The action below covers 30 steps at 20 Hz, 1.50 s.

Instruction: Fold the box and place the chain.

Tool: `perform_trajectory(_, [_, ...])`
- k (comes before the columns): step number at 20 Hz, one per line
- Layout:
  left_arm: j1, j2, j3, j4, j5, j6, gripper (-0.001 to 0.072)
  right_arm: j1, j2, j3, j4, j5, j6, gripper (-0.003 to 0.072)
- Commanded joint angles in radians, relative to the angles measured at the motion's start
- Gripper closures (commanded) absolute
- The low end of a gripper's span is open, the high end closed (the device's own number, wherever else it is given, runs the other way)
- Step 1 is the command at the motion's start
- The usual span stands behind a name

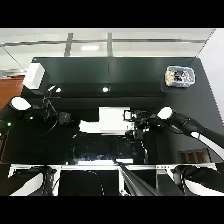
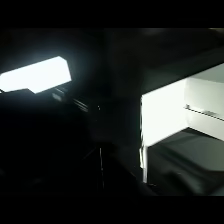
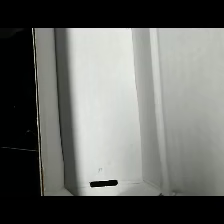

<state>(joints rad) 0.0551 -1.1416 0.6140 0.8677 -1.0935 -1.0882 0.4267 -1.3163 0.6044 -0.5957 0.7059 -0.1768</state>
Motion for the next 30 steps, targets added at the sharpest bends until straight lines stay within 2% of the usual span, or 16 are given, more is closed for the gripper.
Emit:
perform_trajectory(1, [0.098,-0.124,-0.040,-0.212,-0.113,-0.037,0.0684,-0.001,0.000,0.000,0.000,0.000,0.000,0.0387])
perform_trajectory(6, [-0.055,-0.231,-0.038,-0.240,0.007,-0.041,0.0684,-0.001,0.000,0.000,0.000,0.000,0.000,0.0387])
perform_trajectory(10, [-0.166,-0.262,-0.023,-0.285,0.000,0.060,0.0684,-0.001,0.000,0.000,0.000,0.000,0.000,0.0387])
perform_trajectory(13, [-0.163,-0.262,0.002,-0.388,-0.073,0.183,0.0676,-0.001,0.000,0.000,0.000,0.000,0.000,0.0387])
perform_trajectory(14, [-0.161,-0.262,0.016,-0.390,-0.089,0.184,0.0546,-0.001,0.000,0.000,0.000,0.000,0.000,0.0387])
perform_trajectory(15, [-0.161,-0.261,0.034,-0.389,-0.101,0.184,0.0281,-0.001,0.000,0.000,0.000,0.000,0.000,0.0387])
perform_trajectory(16, [-0.161,-0.261,0.052,-0.389,-0.114,0.184,0.0138,-0.001,0.000,0.000,0.000,0.000,0.000,0.0387])
perform_trajectory(19, [-0.188,-0.261,0.098,-0.388,-0.121,0.174,0.0135,-0.001,0.000,0.000,0.000,0.000,0.000,0.0387])
perform_trajectory(23, [-0.287,-0.262,0.152,-0.362,-0.084,0.103,0.0144,-0.001,0.000,0.000,0.000,0.000,0.000,0.0387])
perform_trajectory(25, [-0.327,-0.261,0.185,-0.313,-0.085,0.006,0.0220,-0.001,0.000,0.000,0.000,0.000,0.000,0.0388])
perform_trajectory(28, [-0.375,-0.261,0.246,-0.186,-0.084,-0.153,0.0231,-0.001,0.000,0.000,0.000,0.000,0.000,0.0387])
perform_trajectory(29, [-0.391,-0.261,0.266,-0.147,-0.081,-0.195,0.0247,-0.001,0.000,0.000,0.000,0.000,0.000,0.0387])
perform_trajectory(30, [-0.405,-0.261,0.282,-0.109,-0.079,-0.236,0.0298,-0.001,0.000,0.000,0.000,0.000,0.000,0.0387])
